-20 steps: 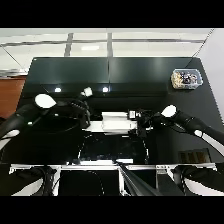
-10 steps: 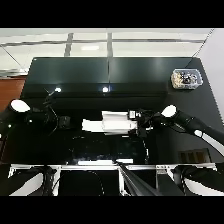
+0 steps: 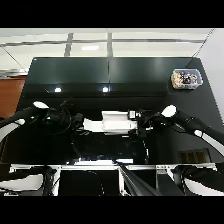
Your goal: Fold the box and place the chain.
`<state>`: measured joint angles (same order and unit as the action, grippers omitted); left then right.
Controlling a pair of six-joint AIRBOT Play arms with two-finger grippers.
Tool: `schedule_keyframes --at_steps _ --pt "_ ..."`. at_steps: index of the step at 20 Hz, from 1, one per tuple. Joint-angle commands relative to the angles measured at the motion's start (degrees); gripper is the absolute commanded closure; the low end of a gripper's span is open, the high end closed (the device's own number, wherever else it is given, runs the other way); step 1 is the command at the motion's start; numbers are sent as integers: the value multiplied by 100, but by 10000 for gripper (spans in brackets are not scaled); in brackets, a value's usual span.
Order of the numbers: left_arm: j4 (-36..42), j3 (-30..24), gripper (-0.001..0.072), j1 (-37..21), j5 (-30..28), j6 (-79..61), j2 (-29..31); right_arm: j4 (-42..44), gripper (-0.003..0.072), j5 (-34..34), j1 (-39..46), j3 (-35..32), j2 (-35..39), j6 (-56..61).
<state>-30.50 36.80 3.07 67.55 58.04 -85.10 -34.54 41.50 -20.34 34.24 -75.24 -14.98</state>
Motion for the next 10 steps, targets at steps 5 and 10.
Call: schedule_keyframes --at_steps 5,10 --pt "-146 861 -3 315 640 -149 -170 2 450 2 -4 4 -2 0" --pt "109 1141 -1 629 896 -70 -166 2 450 2 -4 4 -2 2"
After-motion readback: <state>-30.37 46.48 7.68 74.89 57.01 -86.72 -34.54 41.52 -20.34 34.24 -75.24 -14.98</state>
